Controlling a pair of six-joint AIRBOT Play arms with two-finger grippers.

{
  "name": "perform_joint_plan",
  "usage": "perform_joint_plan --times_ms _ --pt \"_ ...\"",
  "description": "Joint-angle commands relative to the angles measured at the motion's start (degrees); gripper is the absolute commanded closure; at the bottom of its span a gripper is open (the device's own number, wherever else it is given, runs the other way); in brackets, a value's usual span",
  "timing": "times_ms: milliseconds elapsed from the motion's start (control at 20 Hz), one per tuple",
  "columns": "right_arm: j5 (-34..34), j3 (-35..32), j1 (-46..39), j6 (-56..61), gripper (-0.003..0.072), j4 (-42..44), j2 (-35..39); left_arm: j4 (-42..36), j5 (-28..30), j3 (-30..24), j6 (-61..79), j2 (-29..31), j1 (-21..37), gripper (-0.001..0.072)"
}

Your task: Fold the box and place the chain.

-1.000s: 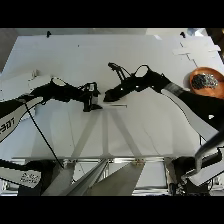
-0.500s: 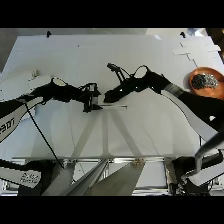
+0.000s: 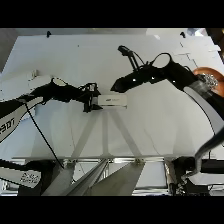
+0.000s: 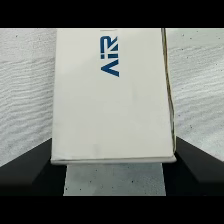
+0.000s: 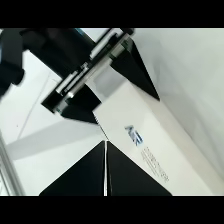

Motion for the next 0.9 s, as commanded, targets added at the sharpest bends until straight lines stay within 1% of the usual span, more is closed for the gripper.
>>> perform_joint_plan --times_ms 0,50,200,350,650,750,850 --pt "1.38 -5.70 -2.82 -1.49 0.0675 0.09 2.05 0.00 0.13 0.02 0.02 0.04 0.02 0.0493" --pt "0.52 -7.85 -2.86 -1.97 0.0675 0.07 2.05 0.00 0.11 0.02 0.02 0.04 0.02 0.0493" --pt "-6.54 -13.99 -2.84 -1.97 0.0675 0.94 2.03 0.00 0.11 0.02 0.02 0.04 0.02 0.0493" --pt "-12.48 -18.05 -2.84 -1.92 0.0675 0.87 1.79 0.00 0.11 0.02 0.02 0.04 0.02 0.0493" --pt "-11.93 -18.38 -2.80 -1.51 0.0675 0.39 0.28 0.00 0.13 0.02 0.02 0.04 0.02 0.0493" --pt "-10.58 -18.29 -2.82 -2.27 0.0675 1.25 1.68 -0.02 0.13 0.02 0.02 0.04 0.02 0.0493" --pt "-10.71 -18.18 -2.82 -3.48 0.0675 1.77 5.57 0.00 0.11 0.02 0.02 0.04 0.02 0.0493"
